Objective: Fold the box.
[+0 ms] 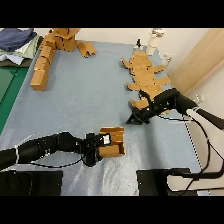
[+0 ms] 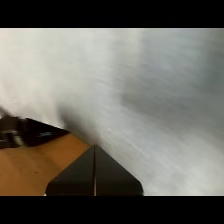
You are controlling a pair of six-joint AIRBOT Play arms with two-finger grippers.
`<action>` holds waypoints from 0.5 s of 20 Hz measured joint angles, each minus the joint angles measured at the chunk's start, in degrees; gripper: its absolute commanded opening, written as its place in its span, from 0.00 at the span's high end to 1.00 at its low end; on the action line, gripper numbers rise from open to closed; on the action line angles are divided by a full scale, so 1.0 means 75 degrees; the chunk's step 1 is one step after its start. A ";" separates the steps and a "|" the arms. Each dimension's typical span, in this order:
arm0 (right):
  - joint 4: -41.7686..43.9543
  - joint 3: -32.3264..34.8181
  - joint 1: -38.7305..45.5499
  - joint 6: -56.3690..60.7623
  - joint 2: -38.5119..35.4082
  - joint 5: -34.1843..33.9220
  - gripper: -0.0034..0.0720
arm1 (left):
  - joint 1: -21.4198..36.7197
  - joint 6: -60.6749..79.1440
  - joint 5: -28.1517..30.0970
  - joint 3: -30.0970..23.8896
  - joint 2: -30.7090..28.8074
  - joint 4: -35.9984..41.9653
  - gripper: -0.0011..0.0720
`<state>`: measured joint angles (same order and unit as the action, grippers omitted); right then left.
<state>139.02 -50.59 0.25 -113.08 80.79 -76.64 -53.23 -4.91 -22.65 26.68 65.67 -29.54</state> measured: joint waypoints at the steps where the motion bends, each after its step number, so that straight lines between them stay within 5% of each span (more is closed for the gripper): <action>1: 0.0341 -0.0017 -0.0070 -0.0382 0.0181 -0.0082 0.96 | 0.0000 0.0000 0.0000 0.0000 0.0000 -0.0003 0.38; 10: 0.0991 0.0291 -0.2113 -0.2486 -0.0070 -0.0029 0.96 | 0.0000 0.0000 0.0009 0.0000 0.0000 -0.0003 0.38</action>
<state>146.45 -48.40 -15.59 -131.72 80.27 -76.86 -53.23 -4.91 -22.59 26.68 65.67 -29.56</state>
